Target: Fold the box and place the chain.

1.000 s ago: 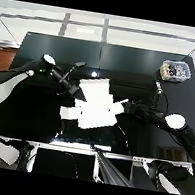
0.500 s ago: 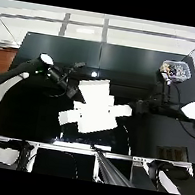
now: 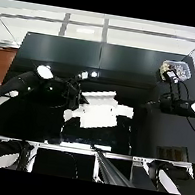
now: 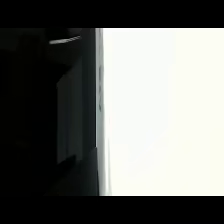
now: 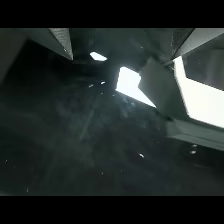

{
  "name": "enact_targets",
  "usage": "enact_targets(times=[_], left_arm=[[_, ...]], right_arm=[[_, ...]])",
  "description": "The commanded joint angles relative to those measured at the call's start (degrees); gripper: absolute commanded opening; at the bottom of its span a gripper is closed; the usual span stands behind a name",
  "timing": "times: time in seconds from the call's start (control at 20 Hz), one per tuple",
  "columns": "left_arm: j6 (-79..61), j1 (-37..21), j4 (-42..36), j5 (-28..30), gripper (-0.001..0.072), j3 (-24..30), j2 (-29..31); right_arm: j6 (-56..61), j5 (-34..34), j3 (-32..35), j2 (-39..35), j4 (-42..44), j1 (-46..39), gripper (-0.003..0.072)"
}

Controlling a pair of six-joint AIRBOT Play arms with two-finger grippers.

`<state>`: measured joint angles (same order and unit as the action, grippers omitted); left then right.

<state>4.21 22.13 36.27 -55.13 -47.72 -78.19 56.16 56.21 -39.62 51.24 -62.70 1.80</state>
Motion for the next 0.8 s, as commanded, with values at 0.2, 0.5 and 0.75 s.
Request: enact_targets(times=[0.2, 0.5, 0.75], left_arm=[[-4.5, 2.3, 0.6, 6.7, 0.0022, 0.6, -3.2], [-4.5, 2.3, 0.5, 6.4, 0.0022, 0.6, -3.2], [-4.5, 2.3, 0.5, 6.5, 0.0022, 0.6, -3.2]], right_arm=[[-25.3, -1.1, 6.3, 0.1, 9.4, -0.1, 0.0712], [-40.9, -2.9, 12.1, 0.2, 20.7, 4.5, 0.0713], [-53.0, -5.9, 13.2, 1.8, 20.4, 12.7, 0.0712]])
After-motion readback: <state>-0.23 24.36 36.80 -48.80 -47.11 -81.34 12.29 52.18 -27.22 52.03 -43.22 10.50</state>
